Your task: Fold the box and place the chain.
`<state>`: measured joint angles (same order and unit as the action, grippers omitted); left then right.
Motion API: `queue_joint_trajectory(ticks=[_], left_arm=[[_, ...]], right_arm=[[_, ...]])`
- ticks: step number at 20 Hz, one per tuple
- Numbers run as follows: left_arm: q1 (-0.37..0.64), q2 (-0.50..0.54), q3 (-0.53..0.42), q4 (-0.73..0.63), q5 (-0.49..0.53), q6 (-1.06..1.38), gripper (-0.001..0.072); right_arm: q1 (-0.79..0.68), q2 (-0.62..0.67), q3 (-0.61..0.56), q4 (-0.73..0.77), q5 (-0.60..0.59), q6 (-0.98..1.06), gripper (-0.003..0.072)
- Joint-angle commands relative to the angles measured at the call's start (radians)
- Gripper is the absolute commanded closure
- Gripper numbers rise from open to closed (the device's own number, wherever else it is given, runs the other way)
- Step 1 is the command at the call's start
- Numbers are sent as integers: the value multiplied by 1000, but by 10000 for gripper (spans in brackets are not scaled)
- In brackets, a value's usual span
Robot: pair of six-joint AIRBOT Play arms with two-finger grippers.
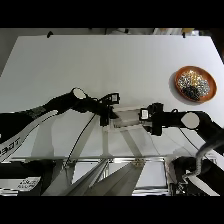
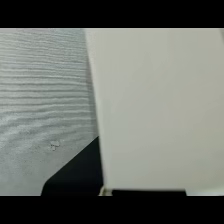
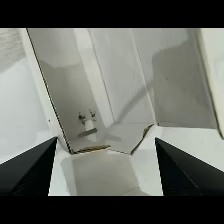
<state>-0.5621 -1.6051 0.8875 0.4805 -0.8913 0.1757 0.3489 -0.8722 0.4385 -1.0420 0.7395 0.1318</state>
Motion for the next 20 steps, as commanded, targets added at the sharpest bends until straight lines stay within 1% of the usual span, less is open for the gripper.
queue_joint_trajectory(ticks=[1,4,8,10,14,16,20], left_arm=[[0,0,0,0,0,0,701],[0,0,0,-1,0,0,701],[0,0,0,-1,0,0,701],[0,0,0,-1,0,0,701],[0,0,0,-1,0,0,701],[0,0,0,0,0,0,701],[0,0,0,0,0,0,701]], right_arm=[[-18,-5,11,22,29,-38,3],[-45,-30,11,53,29,-60,2],[-91,-93,11,190,31,-224,3],[-122,-133,13,235,36,-287,3],[-145,-200,26,241,61,-359,4],[-145,-229,26,271,63,-402,4],[-130,-237,26,291,65,-430,6]])
